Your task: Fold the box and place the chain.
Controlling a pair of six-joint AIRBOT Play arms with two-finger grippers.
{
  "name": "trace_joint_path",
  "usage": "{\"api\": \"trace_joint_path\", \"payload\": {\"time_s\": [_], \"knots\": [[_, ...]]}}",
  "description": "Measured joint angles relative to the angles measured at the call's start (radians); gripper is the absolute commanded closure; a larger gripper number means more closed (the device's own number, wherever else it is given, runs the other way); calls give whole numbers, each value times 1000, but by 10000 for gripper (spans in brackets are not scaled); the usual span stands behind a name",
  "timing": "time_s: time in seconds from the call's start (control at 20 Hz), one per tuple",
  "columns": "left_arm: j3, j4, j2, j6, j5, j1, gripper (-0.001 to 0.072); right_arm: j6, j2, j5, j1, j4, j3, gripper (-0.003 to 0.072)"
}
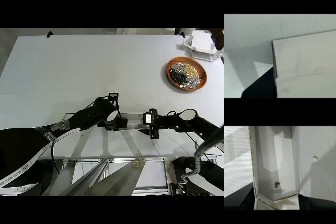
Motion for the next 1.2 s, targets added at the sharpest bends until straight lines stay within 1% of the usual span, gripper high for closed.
{"api": "trace_joint_path", "payload": {"time_s": [0.05,0.1,0.15,0.25,0.75,0.95,1.0,1.05,1.1,1.2], "knots": [[0,0,1,-2,0,-1,627,0,0,0,0,0,0,461],[0,0,2,0,4,-2,520,0,0,0,0,0,0,461],[-1,-6,5,-2,19,-3,470,0,0,0,0,0,0,461],[-1,-6,14,-3,45,-4,423,2,0,-1,0,0,0,461],[0,16,99,-8,52,-3,412,0,0,-1,0,1,0,461],[1,21,126,5,3,-4,409,-4,0,-2,1,-2,0,461],[2,26,135,22,-15,-4,299,-4,0,-2,1,-1,0,461],[2,34,147,58,-32,-4,108,-3,-1,-3,2,0,0,461],[2,39,162,111,-50,-3,14,-2,-2,-4,2,0,0,461],[1,60,197,256,-81,4,11,-2,-2,-3,2,0,0,461]]}}
